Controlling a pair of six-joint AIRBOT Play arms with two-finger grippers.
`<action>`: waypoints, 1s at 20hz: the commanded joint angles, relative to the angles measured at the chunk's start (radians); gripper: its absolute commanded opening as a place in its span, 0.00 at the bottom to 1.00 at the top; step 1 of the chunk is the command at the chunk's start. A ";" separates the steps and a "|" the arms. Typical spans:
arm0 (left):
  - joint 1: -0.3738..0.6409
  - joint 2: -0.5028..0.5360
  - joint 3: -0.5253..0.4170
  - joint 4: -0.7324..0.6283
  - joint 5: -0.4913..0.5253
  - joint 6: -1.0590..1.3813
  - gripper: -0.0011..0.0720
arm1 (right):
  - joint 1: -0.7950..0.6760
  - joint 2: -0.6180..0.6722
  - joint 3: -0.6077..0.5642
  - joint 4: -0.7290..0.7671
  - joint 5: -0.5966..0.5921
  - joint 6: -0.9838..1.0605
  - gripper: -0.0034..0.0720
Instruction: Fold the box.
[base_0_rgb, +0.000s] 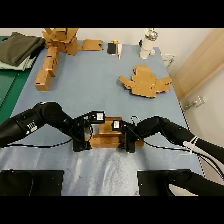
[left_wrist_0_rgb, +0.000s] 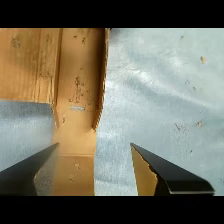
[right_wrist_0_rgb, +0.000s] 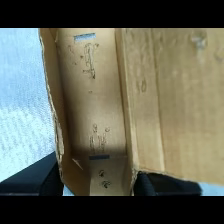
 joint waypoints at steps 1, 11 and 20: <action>0.048 -0.002 -0.060 -0.173 0.018 0.209 0.91 | 0.000 0.000 0.000 0.000 0.000 0.000 0.74; 0.063 -0.007 -0.138 -0.104 0.247 0.323 0.91 | 0.000 -0.001 0.000 0.000 0.000 0.000 0.74; 0.002 -0.086 -0.138 -0.113 0.240 0.325 0.91 | 0.000 -0.001 0.000 0.000 0.000 0.000 0.74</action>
